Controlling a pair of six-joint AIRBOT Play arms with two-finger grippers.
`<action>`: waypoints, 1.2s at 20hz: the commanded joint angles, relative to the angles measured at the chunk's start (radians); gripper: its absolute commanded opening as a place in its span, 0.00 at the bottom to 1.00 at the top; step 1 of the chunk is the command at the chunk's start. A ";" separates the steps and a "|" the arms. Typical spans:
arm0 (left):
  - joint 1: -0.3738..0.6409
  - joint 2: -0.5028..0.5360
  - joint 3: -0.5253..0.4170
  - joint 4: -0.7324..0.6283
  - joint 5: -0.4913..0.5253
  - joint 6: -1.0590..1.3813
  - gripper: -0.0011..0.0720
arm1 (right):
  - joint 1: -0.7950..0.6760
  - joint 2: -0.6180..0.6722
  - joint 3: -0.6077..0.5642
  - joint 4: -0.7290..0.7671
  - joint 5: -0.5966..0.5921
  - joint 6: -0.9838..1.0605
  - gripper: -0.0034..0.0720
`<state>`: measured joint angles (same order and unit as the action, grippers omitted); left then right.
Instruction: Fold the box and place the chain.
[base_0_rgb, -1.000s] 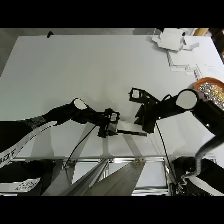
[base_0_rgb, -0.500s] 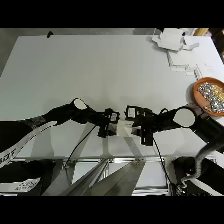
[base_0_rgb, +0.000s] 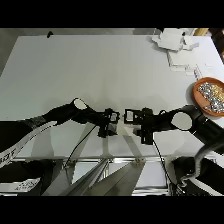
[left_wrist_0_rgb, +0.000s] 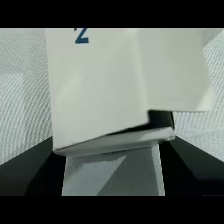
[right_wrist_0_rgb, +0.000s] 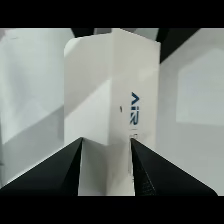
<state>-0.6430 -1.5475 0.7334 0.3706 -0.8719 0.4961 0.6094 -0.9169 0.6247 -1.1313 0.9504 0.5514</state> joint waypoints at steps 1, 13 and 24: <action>0.001 0.001 0.001 0.000 0.000 0.001 0.39 | 0.002 0.001 0.000 -0.049 -0.047 0.025 0.47; 0.001 0.001 0.001 0.000 0.000 0.001 0.39 | 0.002 -0.018 -0.021 -0.013 -0.050 0.024 0.34; 0.001 0.001 0.001 0.000 0.000 0.001 0.39 | 0.002 -0.038 -0.034 -0.007 -0.018 0.024 0.56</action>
<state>-0.6430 -1.5475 0.7334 0.3710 -0.8719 0.4973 0.6098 -0.9546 0.5907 -1.1461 0.9100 0.5758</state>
